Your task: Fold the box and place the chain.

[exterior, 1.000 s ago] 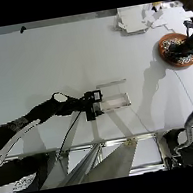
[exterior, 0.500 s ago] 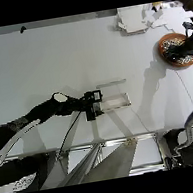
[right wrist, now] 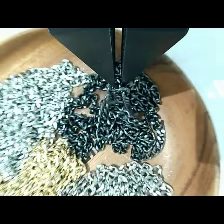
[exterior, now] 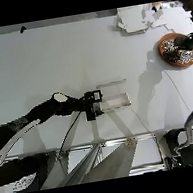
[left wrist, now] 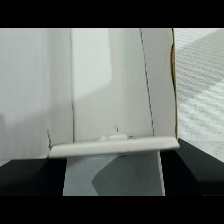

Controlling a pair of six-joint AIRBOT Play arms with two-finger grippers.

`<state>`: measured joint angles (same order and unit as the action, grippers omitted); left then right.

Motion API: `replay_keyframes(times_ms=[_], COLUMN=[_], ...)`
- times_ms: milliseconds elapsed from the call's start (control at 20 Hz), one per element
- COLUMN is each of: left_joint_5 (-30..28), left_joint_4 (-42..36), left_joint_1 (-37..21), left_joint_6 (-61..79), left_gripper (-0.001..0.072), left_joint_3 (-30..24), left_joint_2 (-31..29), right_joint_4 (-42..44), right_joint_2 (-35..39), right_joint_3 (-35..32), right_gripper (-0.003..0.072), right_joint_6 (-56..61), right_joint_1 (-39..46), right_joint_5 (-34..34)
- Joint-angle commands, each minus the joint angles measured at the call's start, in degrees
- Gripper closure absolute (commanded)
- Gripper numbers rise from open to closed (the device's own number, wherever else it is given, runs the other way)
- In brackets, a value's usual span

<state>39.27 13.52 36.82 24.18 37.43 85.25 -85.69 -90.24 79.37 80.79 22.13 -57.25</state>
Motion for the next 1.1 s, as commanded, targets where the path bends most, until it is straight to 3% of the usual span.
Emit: replay_keyframes(times_ms=[0,500,750,1050], left_joint_5=[0.0,0.0,0.0,0.0], left_joint_4=[0.0,0.0,0.0,0.0], left_joint_1=[0.0,0.0,0.0,0.0], left_joint_6=[0.0,0.0,0.0,0.0], left_gripper=[0.0573,0.0573,0.0573,0.0573], left_joint_3=[0.0,0.0,0.0,0.0], left_joint_2=[0.0,0.0,0.0,0.0], right_joint_4=[0.3,15.6,25.9,25.9], right_joint_2=[4.6,31.8,39.6,46.2], right_joint_3=[0.0,0.0,0.0,0.0], right_gripper=[0.0669,0.0669,0.0669,0.0669], right_joint_6=[-1.9,-8.2,-10.9,-10.8], right_joint_1=[0.0,0.0,-0.4,-12.3], right_joint_5=[-1.7,-15.7,-22.0,-26.4])
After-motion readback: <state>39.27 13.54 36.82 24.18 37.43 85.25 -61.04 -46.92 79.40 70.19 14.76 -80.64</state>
